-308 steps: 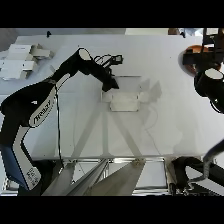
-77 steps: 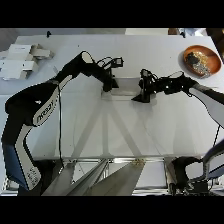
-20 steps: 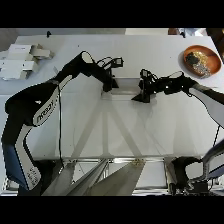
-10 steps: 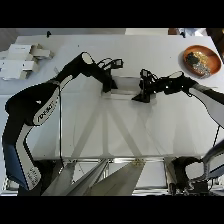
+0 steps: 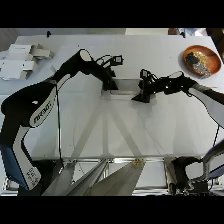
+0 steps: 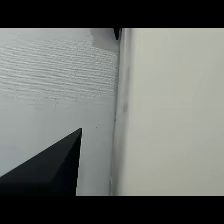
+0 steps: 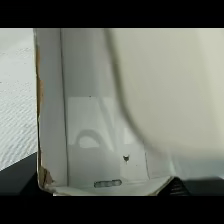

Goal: Fold the box and place the chain.

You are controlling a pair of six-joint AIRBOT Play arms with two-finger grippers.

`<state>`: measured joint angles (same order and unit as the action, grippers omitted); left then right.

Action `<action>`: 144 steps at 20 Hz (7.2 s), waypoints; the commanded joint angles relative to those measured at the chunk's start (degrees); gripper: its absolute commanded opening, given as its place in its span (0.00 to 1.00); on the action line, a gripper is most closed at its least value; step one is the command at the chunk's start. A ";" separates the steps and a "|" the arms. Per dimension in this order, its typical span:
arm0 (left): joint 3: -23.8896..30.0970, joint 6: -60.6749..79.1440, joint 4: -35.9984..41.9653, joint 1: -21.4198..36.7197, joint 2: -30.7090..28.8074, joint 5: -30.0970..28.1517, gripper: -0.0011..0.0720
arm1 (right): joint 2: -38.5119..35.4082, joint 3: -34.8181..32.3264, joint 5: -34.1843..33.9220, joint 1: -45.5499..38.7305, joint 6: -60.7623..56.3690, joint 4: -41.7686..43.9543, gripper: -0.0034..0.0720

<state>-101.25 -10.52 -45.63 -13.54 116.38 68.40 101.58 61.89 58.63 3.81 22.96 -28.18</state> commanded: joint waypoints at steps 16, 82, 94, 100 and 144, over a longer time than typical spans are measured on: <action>1.51 -5.11 -5.53 2.93 -14.86 27.10 0.02 | -0.04 0.02 0.28 0.04 0.02 -0.02 0.84; 21.86 16.48 -6.49 -0.68 -14.32 -14.10 0.96 | -0.04 0.02 0.31 0.04 0.02 -0.02 0.84; 22.86 15.67 -10.14 -0.83 -14.32 -13.64 0.48 | -0.04 0.02 0.31 0.04 0.02 -0.02 0.84; 22.97 22.43 -4.22 -1.22 -13.75 -13.77 0.48 | -0.04 0.02 0.31 0.04 0.02 -0.02 0.84; 26.08 25.51 3.28 6.93 -25.29 -9.22 0.20 | -0.04 0.02 0.31 0.04 0.02 -0.02 0.84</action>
<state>-75.99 15.00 -42.54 -9.50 94.89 55.24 101.58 61.89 58.94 3.81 22.96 -28.21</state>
